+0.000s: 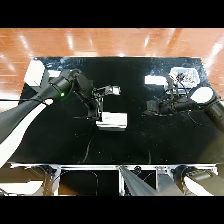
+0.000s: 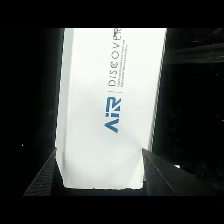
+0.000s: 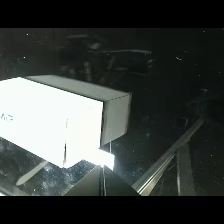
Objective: Fold the box and place the chain.
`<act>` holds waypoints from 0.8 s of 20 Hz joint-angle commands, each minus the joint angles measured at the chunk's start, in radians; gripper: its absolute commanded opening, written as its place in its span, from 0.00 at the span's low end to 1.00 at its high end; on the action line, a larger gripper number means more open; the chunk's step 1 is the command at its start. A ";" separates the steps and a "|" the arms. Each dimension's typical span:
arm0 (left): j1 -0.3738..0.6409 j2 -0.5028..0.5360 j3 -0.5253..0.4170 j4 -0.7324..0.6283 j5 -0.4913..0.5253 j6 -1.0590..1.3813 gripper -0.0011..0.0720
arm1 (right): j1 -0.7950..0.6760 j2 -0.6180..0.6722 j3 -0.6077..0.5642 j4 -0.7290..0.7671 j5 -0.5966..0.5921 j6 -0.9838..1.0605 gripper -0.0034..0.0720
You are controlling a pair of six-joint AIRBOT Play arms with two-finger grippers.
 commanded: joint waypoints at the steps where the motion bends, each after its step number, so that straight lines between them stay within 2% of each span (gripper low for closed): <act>1: -0.016 0.001 -0.016 0.040 -0.028 -0.014 0.89 | 0.000 0.000 0.000 0.000 0.000 0.000 0.08; 5: -0.016 0.011 -0.024 0.039 -0.034 -0.014 0.89 | 0.000 0.000 0.000 0.000 0.000 0.000 0.08; 11: -0.016 0.080 -0.024 0.039 -0.033 -0.028 0.89 | 0.000 0.000 0.000 0.000 -0.001 0.000 0.08; 16: -0.016 0.080 -0.058 0.042 -0.079 -0.027 0.89 | 0.000 0.000 0.000 0.000 0.003 0.000 0.08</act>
